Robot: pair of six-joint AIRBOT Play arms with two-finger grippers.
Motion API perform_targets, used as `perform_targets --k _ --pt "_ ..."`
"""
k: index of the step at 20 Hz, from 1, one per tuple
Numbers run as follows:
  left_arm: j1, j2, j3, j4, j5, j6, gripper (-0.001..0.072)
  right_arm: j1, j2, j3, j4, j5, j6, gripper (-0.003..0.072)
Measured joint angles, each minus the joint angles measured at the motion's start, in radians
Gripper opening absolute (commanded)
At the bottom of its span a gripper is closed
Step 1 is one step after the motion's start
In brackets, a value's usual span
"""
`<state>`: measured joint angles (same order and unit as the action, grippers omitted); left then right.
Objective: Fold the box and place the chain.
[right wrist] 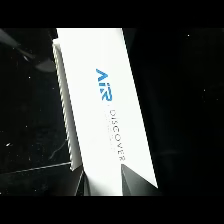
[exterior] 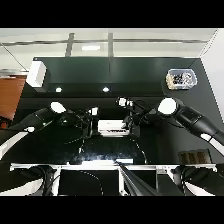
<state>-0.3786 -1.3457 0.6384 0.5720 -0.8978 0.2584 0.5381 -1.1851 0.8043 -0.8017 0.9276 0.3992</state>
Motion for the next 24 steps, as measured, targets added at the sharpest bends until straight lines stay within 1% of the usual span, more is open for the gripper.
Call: perform_targets --k 2,3,4,16,24 --pt "0.000 0.000 0.000 0.000 0.000 0.000 0.0389 0.001 0.000 0.000 -0.008 0.016 0.009 0.0248" --pt "0.000 0.000 0.000 0.000 0.000 0.001 0.0389 0.001 0.000 0.000 -0.012 0.026 0.014 0.0277" --pt "0.000 0.000 0.000 0.001 0.000 0.001 0.0388 0.001 0.000 0.000 -0.014 0.029 0.019 0.0289" --pt "0.000 0.000 0.000 0.000 0.000 0.000 0.0388 0.002 -0.002 -0.002 -0.018 0.043 0.058 0.0288" --pt "0.000 0.000 0.000 0.000 0.000 0.000 0.0389 0.002 -0.027 -0.013 -0.017 0.034 0.103 0.0287"
